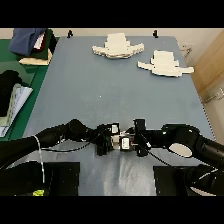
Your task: Fold the box.
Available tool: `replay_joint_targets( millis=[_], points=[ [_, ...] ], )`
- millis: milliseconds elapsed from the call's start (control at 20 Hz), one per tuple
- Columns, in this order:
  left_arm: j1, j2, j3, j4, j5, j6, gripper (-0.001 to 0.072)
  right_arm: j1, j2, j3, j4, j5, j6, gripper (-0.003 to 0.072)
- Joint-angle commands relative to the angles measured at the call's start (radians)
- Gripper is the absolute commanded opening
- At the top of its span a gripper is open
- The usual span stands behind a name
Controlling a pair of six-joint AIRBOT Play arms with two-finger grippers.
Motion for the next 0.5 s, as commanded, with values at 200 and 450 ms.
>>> replay_joint_targets(
  millis=[200,450],
  points=[
    [0.0,0.0,0.0,0.001,0.0,0.002,0.0525,0.001,-0.003,-0.008,0.114,0.064,0.0,0.0283],
    [0.0,0.0,0.0,0.001,0.0,0.002,0.0526,0.006,-0.003,-0.031,0.14,0.073,-0.001,0.0283]
  ],
)
